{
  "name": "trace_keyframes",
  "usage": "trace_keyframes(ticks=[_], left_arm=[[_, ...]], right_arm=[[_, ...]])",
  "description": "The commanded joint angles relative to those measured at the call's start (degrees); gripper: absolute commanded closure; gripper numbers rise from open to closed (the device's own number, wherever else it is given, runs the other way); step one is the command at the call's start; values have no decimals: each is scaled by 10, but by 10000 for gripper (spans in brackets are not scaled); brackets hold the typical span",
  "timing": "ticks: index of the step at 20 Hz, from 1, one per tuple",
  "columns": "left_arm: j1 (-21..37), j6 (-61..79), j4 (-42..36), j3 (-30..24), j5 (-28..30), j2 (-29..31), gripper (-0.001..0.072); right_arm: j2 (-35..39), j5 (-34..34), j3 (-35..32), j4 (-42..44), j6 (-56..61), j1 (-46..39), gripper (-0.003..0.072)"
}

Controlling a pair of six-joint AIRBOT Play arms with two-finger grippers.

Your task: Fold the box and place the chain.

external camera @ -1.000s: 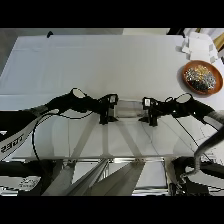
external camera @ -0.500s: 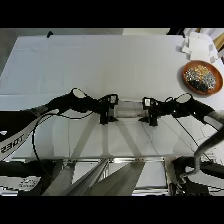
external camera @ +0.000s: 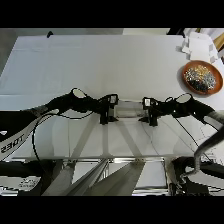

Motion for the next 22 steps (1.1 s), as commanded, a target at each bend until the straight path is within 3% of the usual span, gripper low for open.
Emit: trace_keyframes(ticks=[1,5,6,7,12,17,22], left_arm=[[0,0,0,0,0,0,423],[0,0,0,0,0,0,423],[0,0,0,0,0,0,423],[0,0,0,0,0,0,423],[0,0,0,0,0,0,423],[0,0,0,0,0,0,423],[0,0,0,0,0,0,423]], right_arm=[[0,0,0,0,0,0,287],[0,-20,0,0,0,0,292],[0,-17,0,0,2,0,250],[0,-24,0,1,14,0,-20],[15,-35,0,-39,97,0,-21],[94,-33,0,-206,259,0,-18],[163,43,0,-259,352,0,1]])
